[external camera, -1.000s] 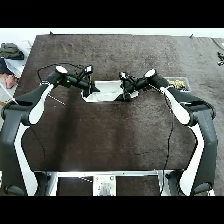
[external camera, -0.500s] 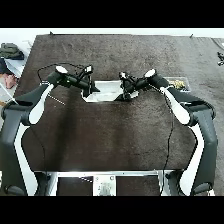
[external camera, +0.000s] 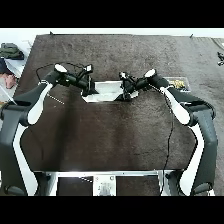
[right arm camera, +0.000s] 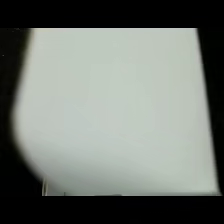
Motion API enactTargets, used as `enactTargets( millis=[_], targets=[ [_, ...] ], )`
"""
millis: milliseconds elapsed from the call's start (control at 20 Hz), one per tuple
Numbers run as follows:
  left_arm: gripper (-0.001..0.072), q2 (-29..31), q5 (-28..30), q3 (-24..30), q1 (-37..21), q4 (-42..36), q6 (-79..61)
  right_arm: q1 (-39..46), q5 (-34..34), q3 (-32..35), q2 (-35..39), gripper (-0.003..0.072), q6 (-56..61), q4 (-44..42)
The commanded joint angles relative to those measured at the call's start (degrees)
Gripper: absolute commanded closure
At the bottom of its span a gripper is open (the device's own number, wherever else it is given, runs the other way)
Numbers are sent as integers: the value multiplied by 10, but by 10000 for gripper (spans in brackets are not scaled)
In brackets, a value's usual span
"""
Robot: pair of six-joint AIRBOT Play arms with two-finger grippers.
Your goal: Fold the box and place the chain.
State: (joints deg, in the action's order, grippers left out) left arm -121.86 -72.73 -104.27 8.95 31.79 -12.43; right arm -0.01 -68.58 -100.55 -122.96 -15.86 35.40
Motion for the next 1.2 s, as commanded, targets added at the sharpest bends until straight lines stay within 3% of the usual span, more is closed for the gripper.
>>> enactTargets(
  millis=[0, 200, 300, 350, 400, 550, 750, 1000, 1150],
  targets=[
    [352, 25, -25, -3, -23, 1, 6, 0, 0, 0, 0, 366, 0, 0],
    [354, 57, -87, -8, -60, -1, 49, 0, 0, 0, 0, 366, 0, 0],
    [560, 67, -118, -9, -74, -5, 64, 0, 0, 0, 0, 366, 0, 0],
    [598, 70, -134, -9, -77, -7, 65, 0, 0, 0, 0, 366, 0, 0],
    [703, 72, -153, -9, -78, -10, 71, 0, 0, 0, 0, 366, 0, 0],
    [703, 77, -172, -8, -67, -14, 111, 1, 0, 0, 0, 366, 0, 0],
    [704, 135, -99, 44, -37, -12, 109, 1, 0, 0, 0, 366, 0, 0],
    [704, 247, 38, 221, -15, -19, 56, 1, 0, 0, 0, 366, 0, 0],
    [703, 265, 54, 292, 3, -39, 49, 1, 0, 0, 0, 366, 0, 0]
  ],
)
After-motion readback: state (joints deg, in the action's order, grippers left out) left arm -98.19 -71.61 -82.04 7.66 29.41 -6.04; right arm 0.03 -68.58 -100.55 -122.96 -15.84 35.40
